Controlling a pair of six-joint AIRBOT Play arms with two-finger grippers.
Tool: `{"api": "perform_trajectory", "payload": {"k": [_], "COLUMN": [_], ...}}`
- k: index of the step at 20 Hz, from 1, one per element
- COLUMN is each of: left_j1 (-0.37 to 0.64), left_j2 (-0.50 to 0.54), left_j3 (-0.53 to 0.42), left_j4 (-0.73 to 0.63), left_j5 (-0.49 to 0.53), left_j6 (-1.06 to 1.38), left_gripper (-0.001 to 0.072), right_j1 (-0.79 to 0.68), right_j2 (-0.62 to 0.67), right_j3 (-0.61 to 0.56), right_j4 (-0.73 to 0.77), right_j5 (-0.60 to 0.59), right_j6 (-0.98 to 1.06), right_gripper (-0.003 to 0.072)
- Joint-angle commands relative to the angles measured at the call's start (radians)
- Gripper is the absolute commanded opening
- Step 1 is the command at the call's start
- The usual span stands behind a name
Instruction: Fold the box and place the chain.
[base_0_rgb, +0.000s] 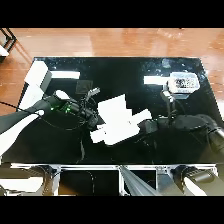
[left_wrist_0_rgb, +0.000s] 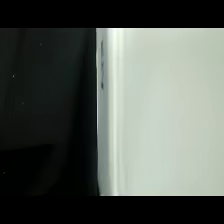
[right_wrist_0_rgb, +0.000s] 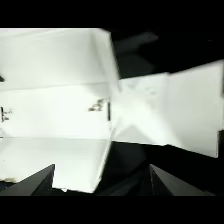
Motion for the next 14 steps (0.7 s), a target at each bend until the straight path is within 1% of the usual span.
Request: {"api": "perform_trajectory", "payload": {"k": [1, 3, 5, 6, 8, 10, 11, 13, 14], "left_j1": [-0.001, -0.002, -0.009, -0.022, -0.061, -0.111, -0.135, -0.170, -0.181], "left_j2": [0.006, 0.030, 0.073, 0.103, 0.182, 0.267, 0.290, 0.293, 0.284], "left_j3": [0.041, 0.052, 0.049, 0.043, 0.010, -0.055, -0.087, -0.136, -0.148], "left_j4": [0.090, 0.109, 0.118, 0.131, 0.161, 0.161, 0.161, 0.161, 0.161], "left_j5": [-0.057, -0.082, -0.082, -0.064, 0.024, 0.135, 0.168, 0.172, 0.180], "left_j6": [0.016, 0.071, 0.103, 0.120, 0.166, 0.257, 0.320, 0.468, 0.499], "left_gripper": [0.0022, 0.0022, 0.0020, 0.0019, 0.0019, 0.0020, 0.0021, 0.0022, 0.0022], "right_j1": [-0.148, -0.220, -0.250, -0.249, -0.243, -0.230, -0.220, -0.183, -0.160], "right_j2": [0.046, 0.085, 0.111, 0.114, 0.113, 0.113, 0.113, 0.113, 0.113], "right_j3": [0.116, 0.196, 0.232, 0.231, 0.227, 0.214, 0.203, 0.174, 0.155], "right_j4": [-0.179, -0.253, -0.277, -0.276, -0.276, -0.268, -0.260, -0.257, -0.257], "right_j5": [-0.180, -0.234, -0.262, -0.274, -0.300, -0.303, -0.303, -0.303, -0.292], "right_j6": [-0.004, -0.055, -0.148, -0.198, -0.252, -0.275, -0.303, -0.376, -0.407], "right_gripper": [0.0699, 0.0699, 0.0699, 0.0699, 0.0699, 0.0699, 0.0699, 0.0699, 0.0699]}}
